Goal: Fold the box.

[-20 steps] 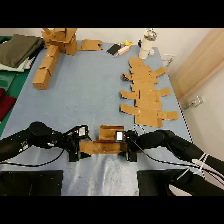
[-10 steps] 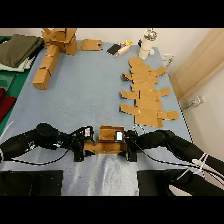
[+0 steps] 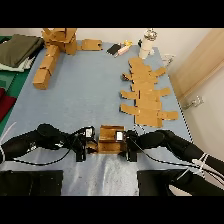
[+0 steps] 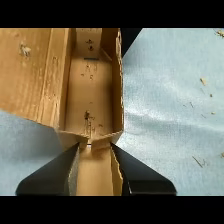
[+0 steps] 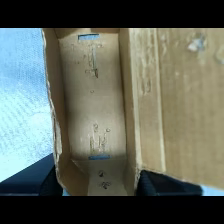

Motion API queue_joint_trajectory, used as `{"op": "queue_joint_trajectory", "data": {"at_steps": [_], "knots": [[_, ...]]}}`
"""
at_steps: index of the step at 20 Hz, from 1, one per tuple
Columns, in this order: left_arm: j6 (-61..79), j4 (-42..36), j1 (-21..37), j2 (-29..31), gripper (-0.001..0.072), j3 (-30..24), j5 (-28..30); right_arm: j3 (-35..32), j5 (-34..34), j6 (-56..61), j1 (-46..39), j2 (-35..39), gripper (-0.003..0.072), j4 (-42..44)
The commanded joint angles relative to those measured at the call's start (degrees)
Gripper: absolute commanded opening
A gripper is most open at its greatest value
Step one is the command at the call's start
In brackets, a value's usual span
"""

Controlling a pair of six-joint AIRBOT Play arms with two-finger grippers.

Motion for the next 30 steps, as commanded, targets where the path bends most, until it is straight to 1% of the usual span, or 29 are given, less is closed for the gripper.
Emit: {"op": "queue_joint_trajectory", "data": {"at_steps": [1,2,3,4,10,11,13,14,15,16,22,23,24,25,26,27,28,29,30], "knots": [[1.9,-2.5,-0.8,-0.5,0.0282,0.2,1.7,0.0,0.0,0.0,0.0,0.0,0.0521,0.0],[2.1,-2.8,-0.8,-0.6,0.028,0.2,1.8,0.0,0.0,0.0,0.0,0.0,0.0521,0.0],[2.3,-2.9,-0.8,-0.6,0.0132,0.2,1.7,0.0,0.0,0.0,0.0,0.0,0.0521,0.0],[2.6,-3.1,-0.8,-0.6,0.0105,0.2,1.7,0.0,0.0,0.0,0.0,0.0,0.0521,0.0],[3.9,-7.6,-2.2,-0.7,0.0107,0.1,2.3,0.0,0.0,0.0,0.0,0.0,0.0521,0.0],[4.3,-7.6,-2.2,-0.7,0.0135,0.1,2.6,0.0,0.0,0.0,0.0,0.0,0.0521,0.0],[4.3,-7.6,-2.2,-0.7,0.0135,0.1,2.5,0.0,0.0,0.0,0.0,0.0,0.0521,0.0],[4.3,-7.6,-2.2,-0.7,0.0184,0.1,2.1,0.0,0.0,0.0,0.0,0.0,0.0521,0.0],[4.3,-7.6,-2.2,-0.7,0.0452,0.1,1.4,0.0,0.0,0.0,0.0,0.0,0.0521,0.0],[4.3,-7.6,-2.2,-0.7,0.0539,0.1,0.7,0.0,0.0,0.0,0.0,0.0,0.0521,0.0],[4.3,-7.6,-2.2,-0.7,0.0543,0.1,0.0,0.0,0.0,0.0,0.0,0.0,0.0521,0.0],[4.3,-7.6,-2.2,-0.9,0.0552,0.1,0.0,0.0,0.0,0.0,0.0,0.0,0.0521,0.0],[4.2,-7.6,-2.2,-1.0,0.0654,0.2,0.0,0.0,0.0,0.0,0.0,0.0,0.0521,0.0],[4.2,-7.6,-2.2,-1.0,0.0665,0.2,0.0,0.0,0.0,0.0,0.0,0.0,0.0521,0.0],[4.2,-7.5,-2.2,-0.9,0.0637,0.2,0.1,0.0,0.0,0.0,0.0,0.0,0.0521,0.0],[3.6,-6.9,-2.2,-0.9,0.0637,0.2,0.5,0.0,0.0,0.0,0.0,0.0,0.0521,0.0],[1.4,-5.7,-2.1,-0.8,0.0493,0.2,1.2,0.0,0.0,0.0,0.0,0.0,0.0521,0.0],[-2.8,-2.4,-2.1,-0.3,0.0217,0.3,2.8,0.0,0.0,0.0,0.0,0.0,0.0521,0.0],[-7.8,2.2,-2.1,0.6,0.0075,0.3,4.3,0.0,0.0,0.0,0.0,0.0,0.0521,0.0]]}}
